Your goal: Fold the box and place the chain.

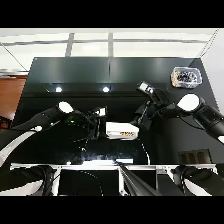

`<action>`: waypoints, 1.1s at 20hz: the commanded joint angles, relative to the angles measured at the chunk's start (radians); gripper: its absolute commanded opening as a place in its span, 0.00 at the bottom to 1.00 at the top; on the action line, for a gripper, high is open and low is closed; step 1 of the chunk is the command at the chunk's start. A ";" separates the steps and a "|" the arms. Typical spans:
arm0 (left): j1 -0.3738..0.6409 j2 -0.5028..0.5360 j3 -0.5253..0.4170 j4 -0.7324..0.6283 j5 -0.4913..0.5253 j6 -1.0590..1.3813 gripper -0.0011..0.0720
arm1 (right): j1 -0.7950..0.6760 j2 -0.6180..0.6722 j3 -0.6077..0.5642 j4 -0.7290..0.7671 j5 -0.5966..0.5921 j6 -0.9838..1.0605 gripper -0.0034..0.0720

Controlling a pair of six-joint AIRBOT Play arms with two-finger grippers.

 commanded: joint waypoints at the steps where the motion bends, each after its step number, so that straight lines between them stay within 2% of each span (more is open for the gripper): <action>1: 0.000 -0.001 0.000 0.001 0.000 0.001 0.67 | 0.004 -0.006 -0.012 -0.031 0.050 -0.097 0.98; 4: 0.000 -0.001 0.000 0.001 0.000 0.001 0.68 | 0.004 -0.006 -0.029 -0.031 0.062 -0.184 0.98; 7: 0.000 -0.001 0.000 0.001 0.000 0.001 0.68 | 0.004 -0.004 -0.028 -0.028 0.144 -0.282 0.98; 8: -0.001 -0.001 0.000 0.001 0.000 0.001 0.67 | 0.004 0.005 -0.028 -0.027 0.142 -0.286 0.94; 12: -0.001 -0.001 0.000 0.001 0.000 0.001 0.67 | 0.004 0.044 -0.029 -0.020 0.141 -0.285 0.94; 17: -0.001 -0.001 0.000 0.001 0.000 0.000 0.68 | 0.004 0.043 -0.096 -0.011 0.057 -0.290 0.94; 22: -0.001 -0.001 0.000 0.001 0.000 0.000 0.67 | 0.004 0.043 -0.102 -0.011 0.027 -0.337 0.94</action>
